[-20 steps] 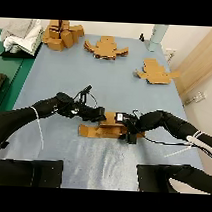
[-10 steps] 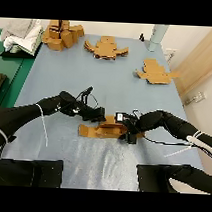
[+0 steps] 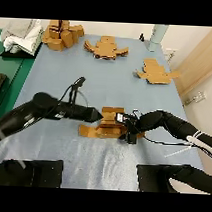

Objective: Fold the box.

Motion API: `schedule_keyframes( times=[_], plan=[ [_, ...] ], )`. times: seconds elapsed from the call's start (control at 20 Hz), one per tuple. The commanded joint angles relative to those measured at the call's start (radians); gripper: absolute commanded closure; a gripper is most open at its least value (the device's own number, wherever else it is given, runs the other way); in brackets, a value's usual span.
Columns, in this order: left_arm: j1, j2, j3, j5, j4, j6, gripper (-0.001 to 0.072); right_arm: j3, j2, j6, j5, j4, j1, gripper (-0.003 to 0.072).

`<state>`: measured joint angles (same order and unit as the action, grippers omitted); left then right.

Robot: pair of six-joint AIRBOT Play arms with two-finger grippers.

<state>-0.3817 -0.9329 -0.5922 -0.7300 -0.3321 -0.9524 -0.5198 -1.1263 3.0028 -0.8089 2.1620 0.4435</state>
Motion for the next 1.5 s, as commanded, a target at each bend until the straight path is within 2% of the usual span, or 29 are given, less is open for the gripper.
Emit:
schedule_keyframes(
  times=[0.0,0.1,0.2,0.25,0.3,0.35,0.45,0.6,0.75,1.05,1.35,1.4,1.45],
  plan=[
    [-0.008,0.243,0.154,-0.015,-0.015,0.127,0.0703,0.001,0.000,-0.001,0.000,-0.002,0.001,0.0224],
    [-0.034,0.341,0.201,-0.039,-0.043,0.228,0.0700,0.001,0.000,-0.001,0.000,-0.002,0.001,0.0224],
    [-0.069,0.401,0.210,-0.059,-0.151,0.284,0.0696,0.001,0.000,-0.001,0.000,-0.002,0.001,0.0224],
    [-0.082,0.414,0.210,-0.058,-0.200,0.284,0.0621,0.001,0.000,-0.001,0.000,-0.002,0.001,0.0224],
    [-0.093,0.417,0.210,-0.047,-0.242,0.284,0.0243,0.001,0.000,-0.001,0.000,-0.002,0.001,0.0224],
    [-0.097,0.413,0.210,-0.031,-0.282,0.285,0.0019,0.001,0.000,-0.001,0.000,-0.002,0.001,0.0224],
    [-0.097,0.400,0.210,-0.003,-0.335,0.365,0.0018,0.001,0.000,-0.001,0.000,-0.002,0.001,0.0224],
    [-0.097,0.354,0.210,0.055,-0.340,0.623,0.0017,0.001,0.000,-0.001,0.000,-0.004,0.001,0.0224],
    [-0.097,0.260,0.210,0.122,-0.334,0.762,0.0017,0.000,0.000,-0.001,0.000,-0.004,0.001,0.0224],
    [-0.097,0.000,0.182,0.155,-0.131,1.111,0.0017,0.001,0.000,-0.001,0.000,-0.005,0.000,0.0224],
    [-0.097,-0.164,0.111,0.155,-0.071,1.177,0.0021,0.001,0.000,-0.001,0.000,-0.005,0.000,0.0224],
    [-0.097,-0.179,0.101,0.154,-0.069,1.176,0.0042,0.001,0.000,-0.001,0.000,-0.005,0.000,0.0224],
    [-0.097,-0.190,0.092,0.154,-0.068,1.177,0.0181,0.001,0.000,-0.001,0.000,-0.005,0.000,0.0224]
  ],
)
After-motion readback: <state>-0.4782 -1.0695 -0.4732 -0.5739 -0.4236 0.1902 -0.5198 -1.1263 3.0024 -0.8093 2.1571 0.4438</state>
